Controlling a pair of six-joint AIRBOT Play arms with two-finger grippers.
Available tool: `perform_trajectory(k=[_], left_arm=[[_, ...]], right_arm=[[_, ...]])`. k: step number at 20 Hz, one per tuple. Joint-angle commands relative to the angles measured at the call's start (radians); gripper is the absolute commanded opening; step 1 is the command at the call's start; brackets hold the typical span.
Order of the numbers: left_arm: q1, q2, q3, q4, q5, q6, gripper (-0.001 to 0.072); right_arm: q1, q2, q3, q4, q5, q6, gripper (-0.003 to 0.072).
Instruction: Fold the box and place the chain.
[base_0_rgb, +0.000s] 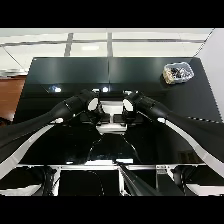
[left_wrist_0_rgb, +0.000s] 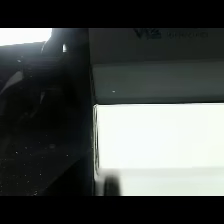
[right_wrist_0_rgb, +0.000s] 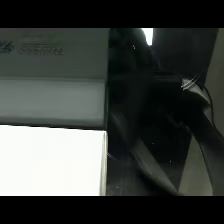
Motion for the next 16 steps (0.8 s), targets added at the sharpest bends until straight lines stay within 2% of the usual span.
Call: perform_trajectory(k=[1, 4, 6, 8, 10, 11, 12, 14, 16], left_arm=[[0.001, 0.000, 0.001, 0.000, 0.001, 0.000, 0.0027], [0.001, 0.000, 0.001, 0.000, 0.002, 0.000, 0.0027], [0.001, 0.000, 0.001, 0.000, 0.002, 0.000, 0.0027], [0.003, 0.000, 0.001, 0.000, 0.001, 0.000, 0.0027], [0.003, 0.000, 0.001, 0.000, 0.002, 0.000, 0.0027], [0.003, 0.000, 0.001, 0.000, 0.001, 0.000, 0.0027], [0.003, 0.000, 0.001, 0.000, 0.001, 0.000, 0.0027], [0.003, 0.000, 0.001, 0.001, 0.000, 0.000, 0.0027], [0.003, 0.000, 0.001, 0.000, 0.001, 0.000, 0.0027]], right_arm=[[-0.004, 0.031, 0.041, -0.010, 0.055, -0.086, 0.0482], [-0.004, 0.130, 0.103, -0.091, 0.173, -0.209, 0.0481], [-0.016, 0.228, 0.117, -0.214, 0.212, -0.266, 0.0481], [-0.071, 0.299, 0.117, -0.472, 0.208, -0.270, 0.0481], [-0.174, 0.299, 0.112, -0.703, 0.122, -0.264, 0.0482], [-0.246, 0.286, 0.106, -0.720, 0.038, -0.249, 0.0485], [-0.320, 0.264, 0.105, -0.698, -0.039, -0.243, 0.0680], [-0.470, 0.194, 0.108, -0.536, -0.185, -0.210, 0.0710], [-0.589, 0.096, 0.187, -0.351, -0.241, -0.182, 0.0710]])
